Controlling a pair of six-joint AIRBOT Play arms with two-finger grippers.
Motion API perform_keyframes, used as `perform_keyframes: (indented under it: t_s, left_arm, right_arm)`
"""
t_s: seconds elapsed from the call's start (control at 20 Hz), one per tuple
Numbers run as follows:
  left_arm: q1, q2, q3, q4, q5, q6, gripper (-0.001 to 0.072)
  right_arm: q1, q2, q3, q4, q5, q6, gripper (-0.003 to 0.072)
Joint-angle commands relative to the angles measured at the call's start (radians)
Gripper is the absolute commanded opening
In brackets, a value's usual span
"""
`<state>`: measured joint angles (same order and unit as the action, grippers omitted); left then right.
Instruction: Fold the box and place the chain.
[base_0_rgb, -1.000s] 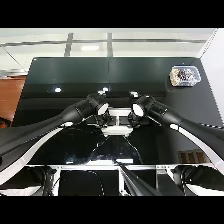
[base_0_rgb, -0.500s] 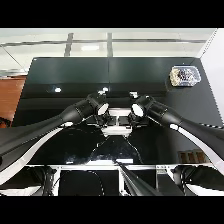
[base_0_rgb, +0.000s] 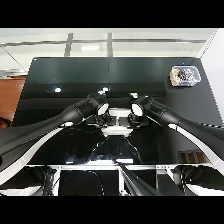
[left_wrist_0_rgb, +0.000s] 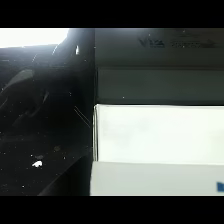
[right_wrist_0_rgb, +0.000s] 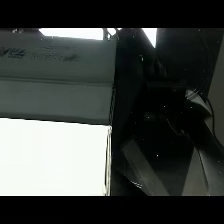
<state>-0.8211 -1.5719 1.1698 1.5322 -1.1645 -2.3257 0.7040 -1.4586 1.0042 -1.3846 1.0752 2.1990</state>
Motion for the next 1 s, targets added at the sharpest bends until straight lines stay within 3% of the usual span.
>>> perform_keyframes:
  t_s: [0.0,0.05,0.1,0.3,0.5,0.6,0.75,0.9,0.95]
  left_arm:
    - [0.001,0.0,0.0,0.0,-0.001,0.0,0.0029]
    - [0.001,0.0,0.0,0.0,-0.001,0.0,0.003]
    - [0.001,0.0,0.0,0.0,-0.002,0.0,0.0029]
    - [0.001,0.0,0.0,0.0,-0.008,0.0,0.0029]
    - [0.001,0.0,0.0,0.001,-0.026,0.0,0.003]
    - [0.001,0.0,0.0,0.001,-0.026,0.0,0.0029]
    - [0.001,0.0,0.0,0.0,-0.026,0.0,0.0029]
    - [0.001,0.0,0.0,0.0,-0.024,0.0,0.003]
    - [0.001,0.0,0.0,0.0,-0.023,0.0,0.0029]
  right_arm:
    - [0.0,-0.002,0.0,0.011,0.001,0.0,0.0017]
    - [0.0,-0.002,0.004,0.011,0.001,0.0,0.0094]
    - [0.0,0.0,0.009,0.011,0.0,0.0,0.0264]
    - [0.0,0.061,0.024,-0.013,0.034,-0.085,0.0271]
    - [0.0,0.274,0.024,-0.116,0.164,-0.201,0.0271]
    - [0.0,0.409,0.024,-0.269,0.212,-0.216,0.0271]
    - [-0.015,0.542,0.024,-0.688,0.235,-0.214,0.0271]
    - [-0.154,0.552,0.016,-0.769,0.059,-0.232,0.0276]
    - [-0.228,0.548,0.0,-0.756,-0.027,-0.224,0.0514]
